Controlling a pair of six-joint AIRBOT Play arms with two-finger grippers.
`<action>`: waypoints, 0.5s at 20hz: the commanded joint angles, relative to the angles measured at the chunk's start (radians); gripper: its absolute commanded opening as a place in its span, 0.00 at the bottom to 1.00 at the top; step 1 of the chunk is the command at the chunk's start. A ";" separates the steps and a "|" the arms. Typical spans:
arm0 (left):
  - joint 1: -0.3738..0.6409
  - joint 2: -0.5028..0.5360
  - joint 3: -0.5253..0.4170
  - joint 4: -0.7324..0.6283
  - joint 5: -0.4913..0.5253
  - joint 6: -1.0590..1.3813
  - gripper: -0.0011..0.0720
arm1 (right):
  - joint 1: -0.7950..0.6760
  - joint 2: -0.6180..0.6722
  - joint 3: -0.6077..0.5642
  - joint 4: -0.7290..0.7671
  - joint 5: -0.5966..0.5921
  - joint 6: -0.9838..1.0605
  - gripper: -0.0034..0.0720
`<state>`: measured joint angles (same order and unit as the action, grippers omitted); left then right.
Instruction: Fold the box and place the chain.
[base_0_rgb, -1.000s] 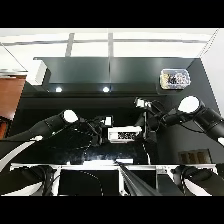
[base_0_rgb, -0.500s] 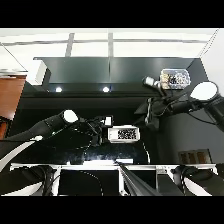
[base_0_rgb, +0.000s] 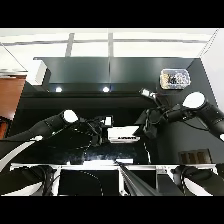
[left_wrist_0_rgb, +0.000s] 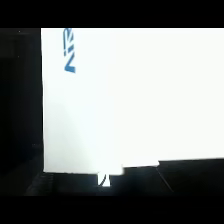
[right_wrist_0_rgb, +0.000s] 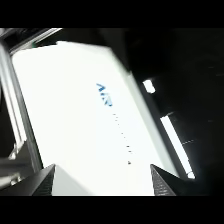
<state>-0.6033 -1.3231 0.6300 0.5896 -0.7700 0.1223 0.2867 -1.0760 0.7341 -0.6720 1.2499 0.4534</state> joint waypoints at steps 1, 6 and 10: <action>0.000 0.000 0.001 0.000 0.000 0.000 0.57 | 0.047 -0.002 -0.018 -0.014 0.000 -0.046 0.99; 0.000 0.000 0.001 0.000 0.000 0.000 0.57 | 0.069 -0.003 -0.018 -0.086 -0.054 -0.050 0.99; 0.000 0.000 0.001 0.000 0.000 0.000 0.57 | 0.069 -0.003 -0.014 -0.037 -0.079 -0.050 0.99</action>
